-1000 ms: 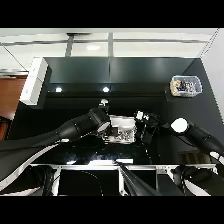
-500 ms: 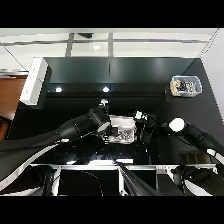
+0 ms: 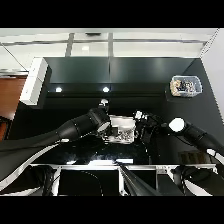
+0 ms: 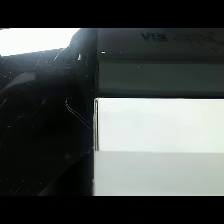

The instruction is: Fold the box and place the chain.

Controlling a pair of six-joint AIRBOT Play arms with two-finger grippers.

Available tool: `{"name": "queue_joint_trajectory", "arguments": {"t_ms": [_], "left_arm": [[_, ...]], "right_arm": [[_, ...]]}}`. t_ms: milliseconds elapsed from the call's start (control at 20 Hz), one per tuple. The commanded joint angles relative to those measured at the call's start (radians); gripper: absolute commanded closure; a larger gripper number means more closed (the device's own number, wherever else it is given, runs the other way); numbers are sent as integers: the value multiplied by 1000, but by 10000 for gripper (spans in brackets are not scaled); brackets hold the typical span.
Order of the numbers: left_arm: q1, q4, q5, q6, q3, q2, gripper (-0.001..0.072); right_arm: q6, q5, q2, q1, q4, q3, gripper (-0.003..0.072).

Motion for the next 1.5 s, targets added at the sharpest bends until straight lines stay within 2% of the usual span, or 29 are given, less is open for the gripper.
{"name": "queue_joint_trajectory", "arguments": {"t_ms": [0,200,400,500,700,850,1100,1300,1450], "left_arm": [[0,0,0,0,1,0,679],[0,0,0,0,1,0,679],[0,0,0,0,1,0,679],[0,0,0,0,1,0,678],[0,0,0,0,1,0,679],[0,0,0,0,1,0,679],[0,0,0,0,1,0,679],[0,0,0,0,1,0,679],[0,0,0,0,1,0,678]], "right_arm": [[117,4,13,0,-27,1,674],[384,79,95,0,-208,27,675],[599,288,211,0,-347,120,675],[660,404,266,-1,-346,198,675],[835,594,306,-34,-336,428,676],[885,700,306,-57,-229,575,676],[886,719,306,-59,-25,665,676],[887,721,300,-58,28,660,676],[904,711,281,-42,27,582,675]]}}
